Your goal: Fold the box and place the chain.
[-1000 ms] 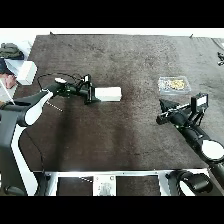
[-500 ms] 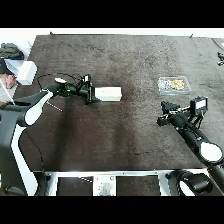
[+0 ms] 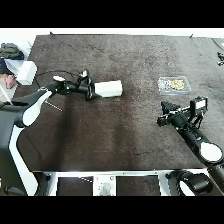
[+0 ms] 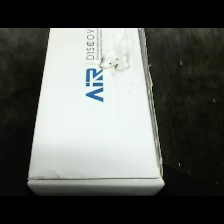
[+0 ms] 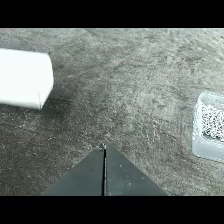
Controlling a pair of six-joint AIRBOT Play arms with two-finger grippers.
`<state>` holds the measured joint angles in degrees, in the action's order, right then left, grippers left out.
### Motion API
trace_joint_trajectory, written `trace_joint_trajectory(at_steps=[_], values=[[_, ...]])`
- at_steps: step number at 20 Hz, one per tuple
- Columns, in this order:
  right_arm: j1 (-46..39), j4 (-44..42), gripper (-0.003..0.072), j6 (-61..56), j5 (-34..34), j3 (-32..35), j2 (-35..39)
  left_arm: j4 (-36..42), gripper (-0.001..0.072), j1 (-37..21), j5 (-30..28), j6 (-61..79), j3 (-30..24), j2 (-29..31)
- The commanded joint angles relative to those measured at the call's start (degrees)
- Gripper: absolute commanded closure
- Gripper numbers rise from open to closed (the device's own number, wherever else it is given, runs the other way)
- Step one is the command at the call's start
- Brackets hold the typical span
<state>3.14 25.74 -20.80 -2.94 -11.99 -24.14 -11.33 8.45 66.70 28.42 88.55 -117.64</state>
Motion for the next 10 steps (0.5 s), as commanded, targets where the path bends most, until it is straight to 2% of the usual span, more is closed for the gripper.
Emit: trace_joint_trajectory(at_steps=[1,4,7,10], values=[[0.00,-0.04,0.0705,-0.02,0.02,0.02,0.04,6.36,0.0701,-1.66,-4.09,-1.68,0.07,7.19],[0.00,-0.04,0.0706,-0.02,0.00,0.02,0.04,6.08,0.0703,-5.60,-12.59,-9.60,0.02,17.11],[0.00,-0.02,0.0706,-0.02,0.00,0.02,0.04,2.95,0.0705,-12.92,-15.61,-20.94,-1.25,26.97],[0.00,-0.02,0.0706,-0.02,0.00,0.02,0.04,-6.01,0.0705,-21.49,-22.64,-28.74,-8.33,39.17]])
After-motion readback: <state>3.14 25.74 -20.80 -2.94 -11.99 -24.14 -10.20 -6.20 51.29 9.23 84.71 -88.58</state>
